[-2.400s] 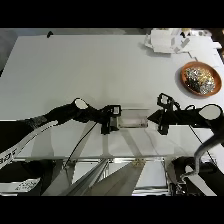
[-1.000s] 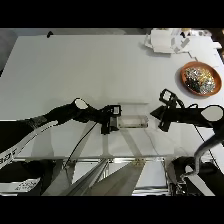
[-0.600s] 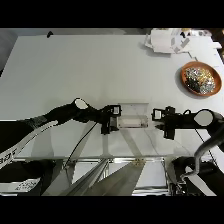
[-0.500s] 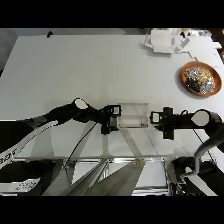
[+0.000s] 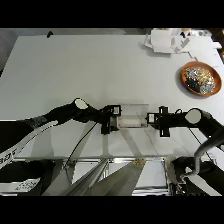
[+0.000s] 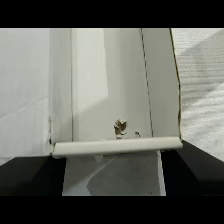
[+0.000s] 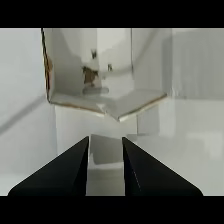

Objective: Fold the box and place the chain.

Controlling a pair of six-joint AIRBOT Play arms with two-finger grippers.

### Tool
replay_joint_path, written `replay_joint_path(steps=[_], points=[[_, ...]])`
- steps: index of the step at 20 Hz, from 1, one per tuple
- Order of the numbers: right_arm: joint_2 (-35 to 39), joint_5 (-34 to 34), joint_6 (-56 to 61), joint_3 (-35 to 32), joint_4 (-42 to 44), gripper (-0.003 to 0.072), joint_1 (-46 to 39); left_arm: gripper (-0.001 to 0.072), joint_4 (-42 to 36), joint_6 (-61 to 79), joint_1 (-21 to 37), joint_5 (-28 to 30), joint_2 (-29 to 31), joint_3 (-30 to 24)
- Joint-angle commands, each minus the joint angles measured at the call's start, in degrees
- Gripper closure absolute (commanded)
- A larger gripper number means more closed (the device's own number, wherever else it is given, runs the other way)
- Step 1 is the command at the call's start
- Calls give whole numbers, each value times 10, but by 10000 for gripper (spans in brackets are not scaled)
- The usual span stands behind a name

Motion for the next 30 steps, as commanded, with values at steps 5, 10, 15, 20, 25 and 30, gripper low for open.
replay_joint_path(steps=[5,10,15,20,25,30], points=[[-36,-6,-83,0,106,468,1,568,0,0,0,0,0,0],[-38,0,-84,0,124,532,3,568,0,0,0,0,0,0],[-39,13,-106,0,168,532,3,568,0,0,0,0,0,0],[-70,28,-114,-1,208,453,13,568,0,0,0,0,0,0],[-79,23,-113,-1,212,356,34,568,0,0,0,0,0,0],[-48,26,-45,-1,192,350,5,568,0,0,0,0,0,0]])
